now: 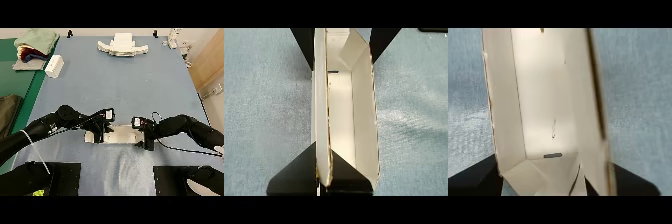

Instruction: Fold the box.

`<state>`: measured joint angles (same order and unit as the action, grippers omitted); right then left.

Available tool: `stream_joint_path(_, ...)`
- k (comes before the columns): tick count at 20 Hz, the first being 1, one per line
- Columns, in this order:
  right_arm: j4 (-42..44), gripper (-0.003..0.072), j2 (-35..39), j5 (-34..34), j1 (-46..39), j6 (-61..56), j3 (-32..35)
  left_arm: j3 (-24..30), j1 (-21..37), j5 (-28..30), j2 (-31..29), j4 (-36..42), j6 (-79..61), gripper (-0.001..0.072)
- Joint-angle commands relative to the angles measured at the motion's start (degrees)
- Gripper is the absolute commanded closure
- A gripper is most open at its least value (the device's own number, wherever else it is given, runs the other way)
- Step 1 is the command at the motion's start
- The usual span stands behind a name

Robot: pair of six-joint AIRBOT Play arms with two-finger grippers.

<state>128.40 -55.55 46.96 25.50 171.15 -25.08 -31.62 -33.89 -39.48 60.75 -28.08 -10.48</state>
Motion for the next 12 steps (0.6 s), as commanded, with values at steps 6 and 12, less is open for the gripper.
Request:
stream_joint_path(6, 0.9, -0.0013, -2.3, 0.0, -0.4, 1.0, 0.0, -0.1, 0.0, 0.0, 0.0, 0.0, 0.0, 0.0693)
stream_joint_path(12, 0.9, -0.0012, -2.2, 0.0, 0.0, 1.0, 0.0, -0.1, 0.0, 0.0, 0.0, 0.0, 0.0, 0.0693)
